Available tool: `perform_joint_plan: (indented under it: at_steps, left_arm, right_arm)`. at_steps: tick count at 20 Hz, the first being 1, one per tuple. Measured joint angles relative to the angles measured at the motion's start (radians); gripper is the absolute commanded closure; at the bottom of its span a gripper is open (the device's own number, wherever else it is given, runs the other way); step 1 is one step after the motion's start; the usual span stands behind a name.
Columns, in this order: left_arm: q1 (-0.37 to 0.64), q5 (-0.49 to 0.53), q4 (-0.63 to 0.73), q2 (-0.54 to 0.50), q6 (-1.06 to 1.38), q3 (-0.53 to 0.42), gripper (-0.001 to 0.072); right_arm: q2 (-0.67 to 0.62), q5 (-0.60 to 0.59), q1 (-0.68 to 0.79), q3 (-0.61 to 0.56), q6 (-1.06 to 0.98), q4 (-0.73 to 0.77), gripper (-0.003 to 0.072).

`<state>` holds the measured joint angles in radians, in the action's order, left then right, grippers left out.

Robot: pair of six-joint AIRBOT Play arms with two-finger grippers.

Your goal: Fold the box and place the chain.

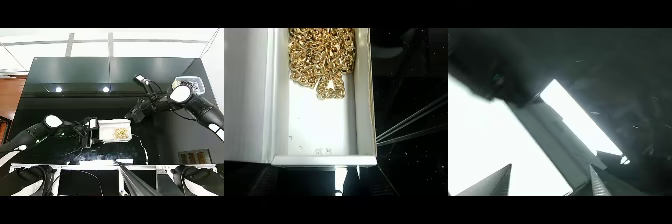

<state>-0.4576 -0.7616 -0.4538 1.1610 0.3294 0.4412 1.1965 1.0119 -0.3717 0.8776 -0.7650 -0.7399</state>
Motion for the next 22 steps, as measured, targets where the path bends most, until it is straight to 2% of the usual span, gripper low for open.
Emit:
perform_joint_plan:
  at_steps: [3,11,19,22]
  left_arm:
    - [0.0,0.0,-0.001,0.0,0.0,0.0,0.0384]
    - [0.0,0.0,-0.002,0.0,0.0,0.0,0.0384]
    - [0.0,-0.001,-0.002,0.0,0.0,0.0,0.0384]
    - [0.0,-0.001,-0.002,0.0,0.0,0.0,0.0384]
  right_arm:
    - [-0.008,0.069,-0.025,0.008,0.094,-0.034,0.0008]
    - [-0.01,0.022,-0.156,-0.029,0.365,-0.088,0.0009]
    - [-0.011,0.049,-0.183,-0.039,0.425,-0.084,0.001]
    - [-0.011,0.016,-0.193,-0.06,0.426,-0.082,0.0013]
